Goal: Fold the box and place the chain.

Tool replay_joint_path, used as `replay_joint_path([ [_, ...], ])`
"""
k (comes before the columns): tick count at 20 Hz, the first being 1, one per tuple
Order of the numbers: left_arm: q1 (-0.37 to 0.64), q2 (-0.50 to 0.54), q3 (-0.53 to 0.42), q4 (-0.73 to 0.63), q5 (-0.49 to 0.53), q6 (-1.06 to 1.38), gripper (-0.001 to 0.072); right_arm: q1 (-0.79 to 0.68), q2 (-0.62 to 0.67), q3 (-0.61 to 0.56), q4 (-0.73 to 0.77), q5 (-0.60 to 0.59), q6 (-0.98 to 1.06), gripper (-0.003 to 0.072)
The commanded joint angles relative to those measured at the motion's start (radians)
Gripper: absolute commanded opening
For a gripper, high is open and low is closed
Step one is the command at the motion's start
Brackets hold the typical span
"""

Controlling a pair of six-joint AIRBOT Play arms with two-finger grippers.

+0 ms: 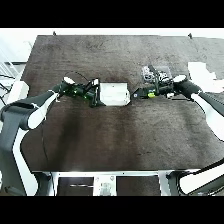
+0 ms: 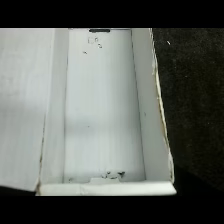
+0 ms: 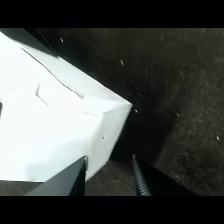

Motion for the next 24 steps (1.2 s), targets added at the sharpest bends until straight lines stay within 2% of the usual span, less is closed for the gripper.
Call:
replay_joint_path([
  [1, 0.000, 0.000, 0.000, 0.000, 0.000, 0.000, 0.0407, 0.013, 0.006, 0.016, 0.002, -0.001, 0.037, 0.0451],
  [2, 0.000, 0.000, 0.000, 0.000, 0.001, 0.000, 0.0407, 0.023, 0.006, 0.016, 0.002, -0.002, 0.053, 0.0479],
  [3, 0.000, 0.000, 0.000, 0.000, 0.001, 0.000, 0.0408, 0.034, 0.004, 0.016, 0.002, -0.005, 0.072, 0.0541],
  [13, 0.000, 0.000, 0.000, 0.000, 0.000, 0.000, 0.0407, 0.080, 0.001, 0.016, -0.002, -0.010, 0.161, 0.0540],
  [20, 0.000, 0.000, 0.000, 0.000, 0.000, 0.000, 0.0408, 0.125, 0.001, 0.031, -0.003, -0.085, 0.210, 0.0534],
  [24, 0.000, 0.000, 0.000, 0.000, 0.000, 0.000, 0.0407, 0.153, 0.001, 0.050, -0.054, -0.108, 0.248, 0.0534],
])
